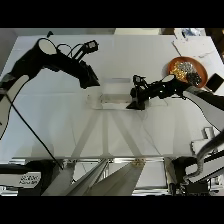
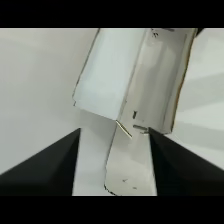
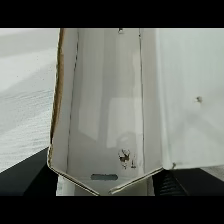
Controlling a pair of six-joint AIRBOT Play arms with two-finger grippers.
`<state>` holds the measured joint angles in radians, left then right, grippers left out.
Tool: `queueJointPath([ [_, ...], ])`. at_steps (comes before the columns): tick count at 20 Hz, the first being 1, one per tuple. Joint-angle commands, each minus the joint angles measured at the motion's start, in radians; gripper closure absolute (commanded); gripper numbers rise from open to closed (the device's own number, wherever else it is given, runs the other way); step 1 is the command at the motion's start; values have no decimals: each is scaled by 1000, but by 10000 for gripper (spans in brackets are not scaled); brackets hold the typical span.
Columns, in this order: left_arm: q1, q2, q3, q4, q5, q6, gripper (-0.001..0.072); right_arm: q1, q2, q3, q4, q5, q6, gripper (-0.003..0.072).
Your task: Fold the box and place the chain.
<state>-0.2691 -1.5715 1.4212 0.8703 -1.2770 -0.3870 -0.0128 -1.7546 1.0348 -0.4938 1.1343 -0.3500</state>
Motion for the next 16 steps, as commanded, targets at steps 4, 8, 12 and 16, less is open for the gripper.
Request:
queueJointPath([
  [4, -76, 36, -109, 142, 103, 269, 173, 0, 0, 0, 1, 0, 1, 163],
  [8, -88, 35, -182, 182, 160, 279, 212, 0, 0, 0, 1, 0, 1, 163],
  [12, -80, 33, -256, 179, 249, 340, 131, 0, 0, 0, 0, 0, 1, 163],
  [16, -82, 7, -307, 158, 284, 406, 156, 0, 0, 0, 0, 0, 1, 163],
])
